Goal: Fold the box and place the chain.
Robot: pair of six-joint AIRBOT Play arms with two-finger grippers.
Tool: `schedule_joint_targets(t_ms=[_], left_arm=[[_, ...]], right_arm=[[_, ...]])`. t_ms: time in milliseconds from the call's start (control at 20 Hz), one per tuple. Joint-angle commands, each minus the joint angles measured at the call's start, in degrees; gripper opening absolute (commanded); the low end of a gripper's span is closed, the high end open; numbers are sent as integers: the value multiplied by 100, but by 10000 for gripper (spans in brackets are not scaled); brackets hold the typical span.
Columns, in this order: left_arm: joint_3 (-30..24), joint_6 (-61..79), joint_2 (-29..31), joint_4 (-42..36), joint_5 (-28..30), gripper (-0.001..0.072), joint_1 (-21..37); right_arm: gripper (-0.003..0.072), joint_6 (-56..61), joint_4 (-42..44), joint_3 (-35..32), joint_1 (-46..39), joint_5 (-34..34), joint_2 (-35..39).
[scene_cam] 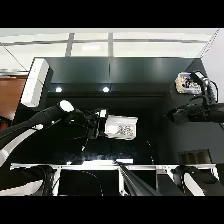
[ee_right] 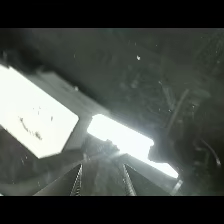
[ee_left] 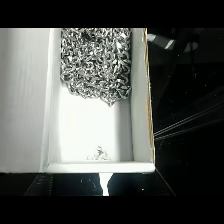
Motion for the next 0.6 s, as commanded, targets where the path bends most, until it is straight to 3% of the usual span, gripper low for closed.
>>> schedule_joint_targets(t_ms=[0,50,100,150,300,400,550], left_arm=[[2,-20,-4,11,13,505,-7],[2,-20,-4,11,13,505,-7],[2,-20,-4,11,13,505,-7],[2,-15,-4,13,11,505,-7],[2,-2,-4,13,15,506,-7],[2,-4,-4,11,15,505,-7],[2,-4,-4,11,13,506,-7]], right_arm=[[319,522,516,-271,492,-1080,-227],[377,566,717,-269,791,-1388,-439],[553,564,1021,-269,1121,-1759,-713],[634,555,1193,-269,1416,-2159,-979],[634,26,1145,-269,2166,-2938,-1711],[634,-990,1051,-269,2481,-2769,-1823],[634,-2614,1040,-269,2581,-1821,-1714]])
